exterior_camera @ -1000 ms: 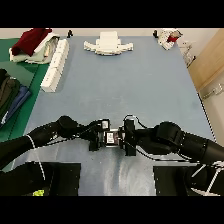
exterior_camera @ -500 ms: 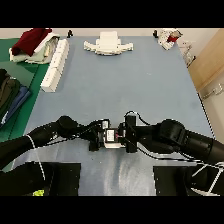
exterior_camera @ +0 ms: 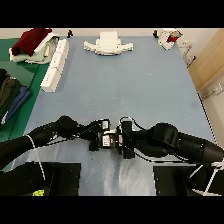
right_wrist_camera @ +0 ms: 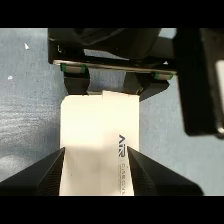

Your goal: Fold the box.

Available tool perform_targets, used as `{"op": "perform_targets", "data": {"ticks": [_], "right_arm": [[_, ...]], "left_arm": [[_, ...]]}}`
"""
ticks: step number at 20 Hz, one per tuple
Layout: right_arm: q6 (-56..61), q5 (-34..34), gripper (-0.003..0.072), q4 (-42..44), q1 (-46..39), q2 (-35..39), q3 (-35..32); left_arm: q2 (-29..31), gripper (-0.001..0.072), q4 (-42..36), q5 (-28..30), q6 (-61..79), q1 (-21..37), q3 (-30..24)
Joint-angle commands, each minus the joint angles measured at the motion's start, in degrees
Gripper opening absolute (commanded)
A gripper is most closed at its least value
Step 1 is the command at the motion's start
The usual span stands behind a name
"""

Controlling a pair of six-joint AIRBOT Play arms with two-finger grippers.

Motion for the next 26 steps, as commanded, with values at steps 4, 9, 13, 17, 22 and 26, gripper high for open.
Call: {"op": "perform_targets", "data": {"ticks": [4,9,13,17,22,26], "right_arm": [[2.1,1.7,0.0525,-5.5,0.2,-2.3,0.0],[3.6,1.8,0.0423,-9.5,0.3,-2.3,0.0],[4.0,1.8,0.0422,-9.4,1.4,-1.7,0.0],[4.4,1.7,0.0422,-9.6,1.9,-0.8,0.1],[5.6,0.9,0.0422,-10.5,2.0,-0.2,0.7],[9.0,0.8,0.0421,-13.0,2.8,-0.1,0.7]], "left_arm": [[0.0,0.0505,0.0,0.0,0.0,0.0,0.0],[0.0,0.0505,0.0,0.0,0.0,0.0,0.0],[0.0,0.0505,0.0,0.0,0.0,0.0,0.0],[0.0,0.0506,0.0,0.0,0.0,0.0,0.0],[0.0,0.0505,0.0,0.0,0.0,0.0,0.0],[0.0,0.0505,0.0,0.0,0.0,0.0,0.0]]}}
